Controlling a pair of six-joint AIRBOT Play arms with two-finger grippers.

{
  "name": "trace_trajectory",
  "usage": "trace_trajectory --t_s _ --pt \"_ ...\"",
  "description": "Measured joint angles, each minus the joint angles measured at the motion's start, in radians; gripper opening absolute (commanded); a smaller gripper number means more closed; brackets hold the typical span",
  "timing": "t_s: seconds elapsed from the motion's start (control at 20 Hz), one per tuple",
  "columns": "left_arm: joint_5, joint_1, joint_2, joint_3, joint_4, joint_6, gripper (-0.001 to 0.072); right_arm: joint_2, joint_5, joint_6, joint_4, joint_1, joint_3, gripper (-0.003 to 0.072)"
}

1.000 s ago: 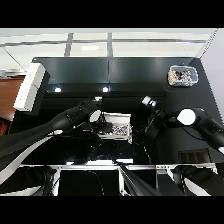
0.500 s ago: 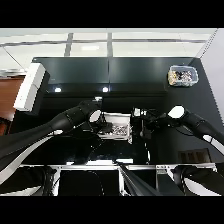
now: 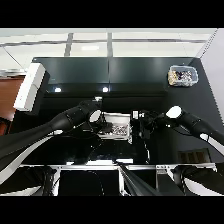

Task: Fold the box and place the chain.

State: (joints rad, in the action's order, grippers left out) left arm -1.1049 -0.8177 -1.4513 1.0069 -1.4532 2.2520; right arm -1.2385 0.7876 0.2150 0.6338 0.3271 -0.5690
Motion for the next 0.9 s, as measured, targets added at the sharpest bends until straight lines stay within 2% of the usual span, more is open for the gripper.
trace_trajectory --t_s 0.35,0.4,0.5,0.55,0.6,0.65,0.9 --pt "0.0 0.0 0.0 0.0 0.0 0.0 0.0027 -0.018 -0.009 0.005 0.038 0.027 0.0 0.0705" --pt "-0.002 0.0 0.0 0.0 -0.001 0.0 0.0026 -0.023 -0.012 0.006 0.037 0.034 -0.001 0.0673" --pt "-0.006 0.0 0.0 0.0 -0.005 -0.001 0.0026 -0.03 -0.015 0.007 0.035 0.047 -0.001 0.0306" --pt "-0.006 0.001 0.0 0.0 -0.005 0.003 0.0027 -0.032 -0.015 0.005 0.035 0.048 -0.001 0.016" --pt "0.002 0.0 0.0 0.0 -0.002 0.003 0.0027 -0.035 -0.019 0.001 0.032 0.048 0.0 0.0082" --pt "0.0 0.0 0.0 0.0 0.002 0.003 0.0027 -0.035 -0.012 -0.005 0.036 0.045 0.0 0.0026" --pt "0.003 0.0 -0.002 0.0 0.002 -0.001 0.0026 -0.008 0.016 -0.087 0.067 0.012 0.001 0.0015"
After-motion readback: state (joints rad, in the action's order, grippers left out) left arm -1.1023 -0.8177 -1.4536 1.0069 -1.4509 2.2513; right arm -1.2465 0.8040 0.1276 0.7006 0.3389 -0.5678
